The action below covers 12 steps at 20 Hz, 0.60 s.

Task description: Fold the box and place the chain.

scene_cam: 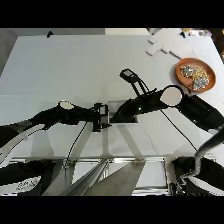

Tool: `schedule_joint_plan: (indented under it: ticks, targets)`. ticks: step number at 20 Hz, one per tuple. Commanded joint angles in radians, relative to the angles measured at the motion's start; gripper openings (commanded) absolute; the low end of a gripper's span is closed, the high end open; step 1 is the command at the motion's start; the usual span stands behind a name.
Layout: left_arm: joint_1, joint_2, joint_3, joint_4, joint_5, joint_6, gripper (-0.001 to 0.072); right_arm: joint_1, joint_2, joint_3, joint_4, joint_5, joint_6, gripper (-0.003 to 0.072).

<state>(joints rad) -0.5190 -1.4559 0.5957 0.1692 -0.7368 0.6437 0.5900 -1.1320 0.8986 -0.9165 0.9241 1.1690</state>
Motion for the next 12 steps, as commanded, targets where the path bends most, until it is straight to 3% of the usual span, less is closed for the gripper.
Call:
schedule_joint_plan:
  ticks: [1, 4, 6, 7, 12]
  targets:
    - [0.000, 0.001, 0.001, 0.000, 0.000, 0.000, 0.0063, 0.001, -0.009, 0.042, 0.026, 0.051, -0.039, 0.0201]
    - [0.000, 0.001, 0.001, 0.000, 0.000, 0.000, 0.0063, -0.008, -0.009, 0.159, -0.027, 0.072, -0.087, 0.0194]
    - [0.000, 0.001, 0.001, 0.000, 0.000, 0.000, 0.0063, -0.056, -0.010, 0.255, -0.084, 0.077, -0.115, 0.0094]
    - [0.000, 0.001, 0.001, 0.000, 0.000, 0.000, 0.0063, -0.093, -0.011, 0.294, -0.117, 0.074, -0.139, 0.0086]
    - [0.000, 0.001, 0.001, 0.000, 0.000, 0.000, 0.0063, -0.246, -0.063, 0.315, -0.203, 0.019, -0.236, 0.0031]
